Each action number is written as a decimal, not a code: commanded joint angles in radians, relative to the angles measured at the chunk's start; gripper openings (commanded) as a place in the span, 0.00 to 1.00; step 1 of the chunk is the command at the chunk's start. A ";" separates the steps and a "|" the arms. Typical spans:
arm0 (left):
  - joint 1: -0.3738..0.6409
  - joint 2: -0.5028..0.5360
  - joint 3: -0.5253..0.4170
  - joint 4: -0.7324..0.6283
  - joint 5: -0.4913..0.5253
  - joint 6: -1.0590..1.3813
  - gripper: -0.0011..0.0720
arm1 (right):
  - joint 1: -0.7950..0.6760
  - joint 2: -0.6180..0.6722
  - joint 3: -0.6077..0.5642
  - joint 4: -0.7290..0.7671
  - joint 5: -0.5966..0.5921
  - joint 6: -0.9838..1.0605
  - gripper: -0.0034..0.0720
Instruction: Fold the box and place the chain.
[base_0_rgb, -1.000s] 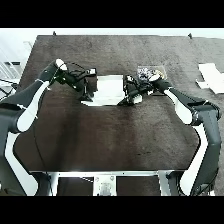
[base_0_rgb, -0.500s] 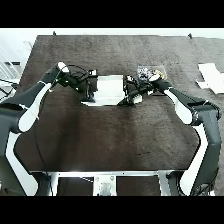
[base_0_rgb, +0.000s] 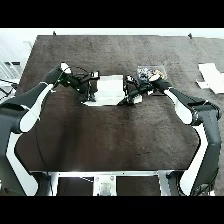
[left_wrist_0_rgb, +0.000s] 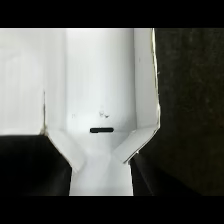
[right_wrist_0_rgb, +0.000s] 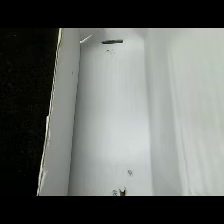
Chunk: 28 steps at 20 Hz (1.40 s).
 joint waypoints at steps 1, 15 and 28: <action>-0.001 0.000 0.000 -0.004 0.001 0.000 0.57 | 0.001 -0.001 0.000 0.000 0.000 0.000 0.83; -0.047 -0.011 -0.006 -0.033 0.103 0.000 0.31 | 0.001 -0.001 0.000 0.000 0.000 0.000 0.83; -0.047 -0.018 -0.008 -0.069 0.090 0.001 0.70 | 0.001 -0.001 0.000 0.000 0.000 0.000 0.83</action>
